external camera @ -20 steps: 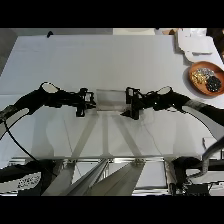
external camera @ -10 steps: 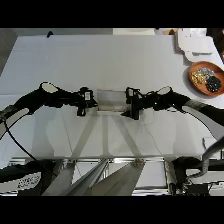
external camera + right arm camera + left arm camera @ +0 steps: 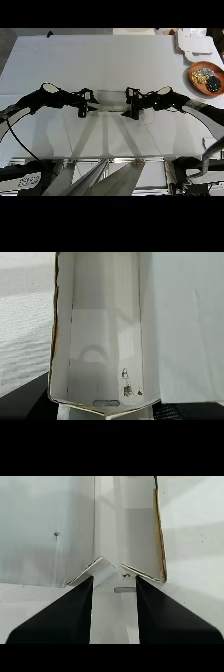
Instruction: Fold the box and place the chain.
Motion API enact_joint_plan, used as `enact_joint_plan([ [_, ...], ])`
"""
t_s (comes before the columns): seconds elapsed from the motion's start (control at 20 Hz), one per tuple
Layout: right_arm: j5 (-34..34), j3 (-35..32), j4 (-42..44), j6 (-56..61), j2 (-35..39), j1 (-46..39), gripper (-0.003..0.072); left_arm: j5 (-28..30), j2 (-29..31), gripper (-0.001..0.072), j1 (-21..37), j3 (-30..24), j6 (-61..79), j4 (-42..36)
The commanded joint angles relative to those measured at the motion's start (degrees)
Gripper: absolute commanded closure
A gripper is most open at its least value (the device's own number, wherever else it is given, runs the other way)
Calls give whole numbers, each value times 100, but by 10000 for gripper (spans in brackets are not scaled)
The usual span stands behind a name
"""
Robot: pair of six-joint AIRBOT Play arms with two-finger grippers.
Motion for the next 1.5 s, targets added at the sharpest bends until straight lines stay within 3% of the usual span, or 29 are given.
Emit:
enact_joint_plan([
  [0.0,0,7,7,2,-2,4,170,-48,-44,401,-2,-4,-2,-129],
  [0.05,0,7,7,4,-2,4,170,-48,-44,400,-2,-4,-4,-129],
  [0.15,0,7,7,2,-2,4,170,-48,-44,281,0,-4,-7,-129],
  [0.3,0,7,7,2,-2,4,170,-46,-44,294,0,-4,-4,-127],
  [0.45,0,7,7,4,-2,4,170,-48,-44,522,2,-4,-4,-127],
  [0.55,0,7,7,2,-2,4,170,-48,-37,576,2,-4,-4,-129],
  [0.8,0,7,7,2,-2,4,170,-168,295,577,9,-4,-350,-74],
  [1.2,0,7,7,4,-2,4,170,-317,1547,579,485,-4,-1853,-39],
  [1.3,0,7,7,4,0,4,170,-295,2035,705,785,-4,-2468,44],
  [1.45,0,7,7,2,-2,4,170,85,2597,705,1331,-4,-4428,667],
])
